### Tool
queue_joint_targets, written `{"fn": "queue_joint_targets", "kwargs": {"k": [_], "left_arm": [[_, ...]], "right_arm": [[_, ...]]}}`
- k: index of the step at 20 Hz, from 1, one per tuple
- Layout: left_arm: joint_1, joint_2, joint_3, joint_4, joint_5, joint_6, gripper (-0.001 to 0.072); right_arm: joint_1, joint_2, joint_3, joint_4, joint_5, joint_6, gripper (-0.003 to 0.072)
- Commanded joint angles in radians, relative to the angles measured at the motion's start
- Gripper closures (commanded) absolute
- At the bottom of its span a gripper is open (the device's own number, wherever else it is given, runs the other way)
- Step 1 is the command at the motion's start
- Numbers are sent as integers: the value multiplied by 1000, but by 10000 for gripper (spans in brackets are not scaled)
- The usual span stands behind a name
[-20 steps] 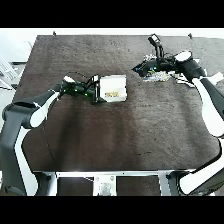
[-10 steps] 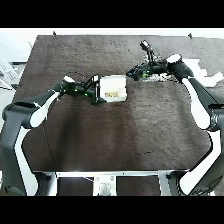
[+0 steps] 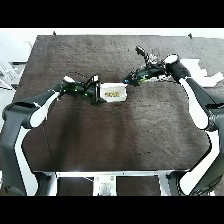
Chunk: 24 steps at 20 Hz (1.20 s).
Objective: Fold the box and place the chain.
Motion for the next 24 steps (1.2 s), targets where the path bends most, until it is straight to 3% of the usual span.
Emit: {"fn": "queue_joint_targets", "kwargs": {"k": [1, 2, 5, 9, 13, 17, 24], "left_arm": [[0, 0, 0, 0, 0, 0, 239], [0, 0, 0, 0, 0, 0, 239], [0, 0, 0, 0, 1, 0, 239], [0, 0, 0, 0, 0, 0, 239], [0, 0, 0, 0, 0, 0, 239], [0, 0, 0, 0, 1, 0, 238], [0, 0, 0, 0, 1, 0, 239]], "right_arm": [[24, 1, 2, 4, 62, 0, 594], [37, 1, 2, 4, 62, -5, 592], [70, 1, 2, -7, 48, -47, 486], [78, 1, 2, -60, -3, -53, 484], [79, 1, 2, -71, -49, -80, 406], [89, 1, 2, -81, -43, -106, 370], [144, 0, 2, -229, -49, -123, 334]]}}
